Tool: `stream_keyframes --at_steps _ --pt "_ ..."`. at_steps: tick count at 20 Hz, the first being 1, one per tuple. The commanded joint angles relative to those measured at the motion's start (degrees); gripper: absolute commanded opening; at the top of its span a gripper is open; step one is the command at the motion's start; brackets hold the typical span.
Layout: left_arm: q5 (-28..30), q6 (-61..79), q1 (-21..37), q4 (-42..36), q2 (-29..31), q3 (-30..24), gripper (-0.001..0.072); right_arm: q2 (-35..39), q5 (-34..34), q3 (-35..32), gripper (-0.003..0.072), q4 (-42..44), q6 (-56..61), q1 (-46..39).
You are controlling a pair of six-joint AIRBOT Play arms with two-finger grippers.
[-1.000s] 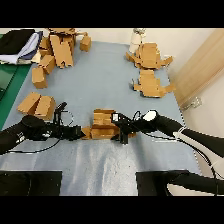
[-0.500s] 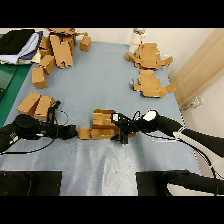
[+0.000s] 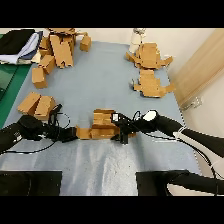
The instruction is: Fold the box.
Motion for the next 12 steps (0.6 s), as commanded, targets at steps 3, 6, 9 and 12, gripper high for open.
stream_keyframes --at_steps 3,6,9,12 --pt "2.14 0.24 -3.65 -1.46 -1.38 -0.02 0.0008 0.02 0.02 0.00 0.0500 0.02 0.02 0.00" --pt "2.73 0.22 -3.63 -1.55 -1.38 -0.02 0.0009 0.02 0.02 0.00 0.0501 0.02 0.00 0.00" --pt "3.50 0.24 -3.65 -1.57 -1.36 -0.02 0.0008 0.02 0.02 0.00 0.0501 0.02 0.02 0.00" --pt "4.92 0.85 -3.65 -2.27 -1.31 0.04 0.0009 0.00 0.02 0.00 0.0501 0.02 0.00 0.00"
